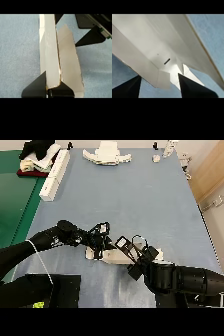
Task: Fold the box.
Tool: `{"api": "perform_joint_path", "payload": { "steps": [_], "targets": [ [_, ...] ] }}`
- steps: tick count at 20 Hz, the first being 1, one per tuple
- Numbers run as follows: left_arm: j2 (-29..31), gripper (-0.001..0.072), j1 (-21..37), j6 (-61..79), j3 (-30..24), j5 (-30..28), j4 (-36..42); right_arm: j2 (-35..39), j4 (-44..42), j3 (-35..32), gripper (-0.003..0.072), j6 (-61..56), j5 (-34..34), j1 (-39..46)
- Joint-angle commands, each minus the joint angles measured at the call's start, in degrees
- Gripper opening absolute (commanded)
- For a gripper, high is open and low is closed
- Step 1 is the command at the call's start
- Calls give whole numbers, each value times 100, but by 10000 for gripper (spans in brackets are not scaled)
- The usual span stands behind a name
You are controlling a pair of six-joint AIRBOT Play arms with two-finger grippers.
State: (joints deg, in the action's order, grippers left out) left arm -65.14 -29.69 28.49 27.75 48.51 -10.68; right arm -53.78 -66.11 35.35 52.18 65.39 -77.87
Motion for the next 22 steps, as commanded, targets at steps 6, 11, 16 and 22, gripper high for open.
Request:
{"api": "perform_joint_path", "payload": {
  "steps": [6, 11, 16, 22],
  "targets": [
    [4, 13, 4, 0, -2, -2, 0, 35, 136, 74, 720, 590, 197, 127],
    [4, 13, 4, 0, -2, -2, 0, 461, -293, -131, 720, 2465, -699, 1075],
    [4, 13, 2, 0, -2, 2, 2, 820, -2072, -619, 720, 5099, -1445, 2441],
    [4, 13, 4, 0, -2, -2, 2, 848, -4937, -1084, 720, 9541, -1768, 4041]
  ]
}}
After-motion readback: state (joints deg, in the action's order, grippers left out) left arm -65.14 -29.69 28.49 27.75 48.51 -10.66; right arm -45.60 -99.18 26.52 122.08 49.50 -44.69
